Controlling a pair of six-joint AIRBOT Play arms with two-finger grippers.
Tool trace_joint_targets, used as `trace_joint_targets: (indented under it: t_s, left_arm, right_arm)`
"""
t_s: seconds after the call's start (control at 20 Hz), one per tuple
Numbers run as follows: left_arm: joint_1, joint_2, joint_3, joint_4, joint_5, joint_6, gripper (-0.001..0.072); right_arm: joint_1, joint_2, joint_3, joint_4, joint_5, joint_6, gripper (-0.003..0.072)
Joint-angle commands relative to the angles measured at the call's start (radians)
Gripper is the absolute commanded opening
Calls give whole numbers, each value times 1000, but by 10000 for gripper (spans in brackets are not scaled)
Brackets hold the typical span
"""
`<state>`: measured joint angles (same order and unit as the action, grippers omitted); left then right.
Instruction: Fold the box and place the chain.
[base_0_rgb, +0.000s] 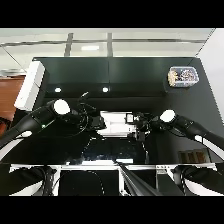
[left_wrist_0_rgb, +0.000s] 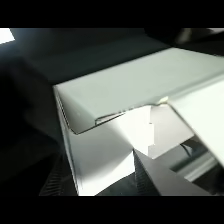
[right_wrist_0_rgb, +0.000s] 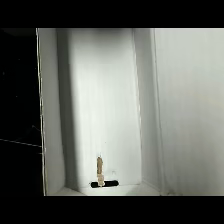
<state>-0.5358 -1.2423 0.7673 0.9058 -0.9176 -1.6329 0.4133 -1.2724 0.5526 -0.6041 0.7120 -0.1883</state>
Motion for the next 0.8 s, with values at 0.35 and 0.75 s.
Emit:
trace_joint_targets:
  t_s: [0.35,0.75]
  left_arm:
    - [-82,-92,131,181,-39,-175,444]
    - [-209,-168,203,544,-80,-457,444]
  right_arm:
    - [0,0,0,1,-3,2,430]
    - [0,0,0,2,-14,12,430]
